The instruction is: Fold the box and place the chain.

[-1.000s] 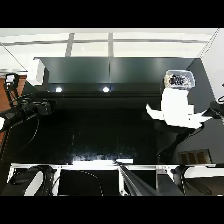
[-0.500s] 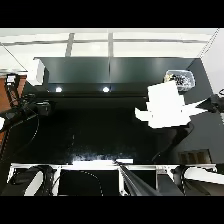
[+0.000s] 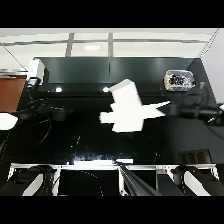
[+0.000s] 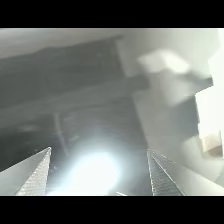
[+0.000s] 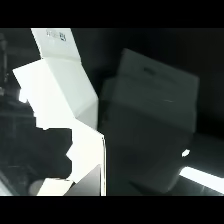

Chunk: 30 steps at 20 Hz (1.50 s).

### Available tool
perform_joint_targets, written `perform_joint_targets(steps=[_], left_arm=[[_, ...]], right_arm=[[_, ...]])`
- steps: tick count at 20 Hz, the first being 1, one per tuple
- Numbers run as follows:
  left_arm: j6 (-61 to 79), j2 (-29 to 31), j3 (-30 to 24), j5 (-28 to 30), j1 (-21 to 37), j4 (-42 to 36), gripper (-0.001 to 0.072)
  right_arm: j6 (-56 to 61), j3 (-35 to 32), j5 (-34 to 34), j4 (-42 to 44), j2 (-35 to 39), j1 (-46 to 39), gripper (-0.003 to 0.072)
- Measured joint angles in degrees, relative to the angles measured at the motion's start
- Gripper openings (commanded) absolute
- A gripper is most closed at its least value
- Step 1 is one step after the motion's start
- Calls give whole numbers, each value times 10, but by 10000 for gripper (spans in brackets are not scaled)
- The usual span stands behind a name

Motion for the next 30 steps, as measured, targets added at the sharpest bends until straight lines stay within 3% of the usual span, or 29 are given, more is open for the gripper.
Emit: perform_joint_targets(steps=[4, 9, 11, 14, 18, 19, 20, 22, 24, 25, 27, 28, 30], left_arm=[[-1, -52, 0, 40, -82, -48, 707], [8, -159, 23, 53, -110, -125, 708], [50, -218, 49, 19, -105, -169, 707], [181, -312, 91, -98, -83, -253, 668], [333, -415, 130, -246, -40, -331, 341], [360, -431, 135, -269, -31, -341, 312], [386, -444, 140, -286, -24, -346, 205], [429, -460, 150, -313, -21, -345, 66], [459, -469, 162, -334, -23, -327, 26], [465, -471, 169, -338, -24, -318, 26], [475, -474, 183, -335, -29, -294, 24], [481, -472, 191, -337, -31, -294, 24], [486, -467, 205, -342, -39, -282, 23]], right_arm=[[-5, -73, -146, 33, 49, 140, 11], [-7, -98, -236, 37, 64, 251, 11], [-7, -101, -254, 38, 66, 269, 12], [-7, -103, -265, 38, 67, 281, 12], [-7, -104, -272, 37, 68, 287, 12], [-7, -104, -273, 37, 68, 287, 12], [-7, -104, -274, 37, 68, 288, 12], [-7, -104, -276, 36, 68, 288, 13], [-7, -104, -281, 37, 68, 288, 17], [-6, -104, -282, 37, 68, 286, 110], [12, -100, -280, 24, 68, 272, 598], [25, -95, -267, 7, 68, 261, 634], [59, -72, -218, -57, 68, 228, 634]])
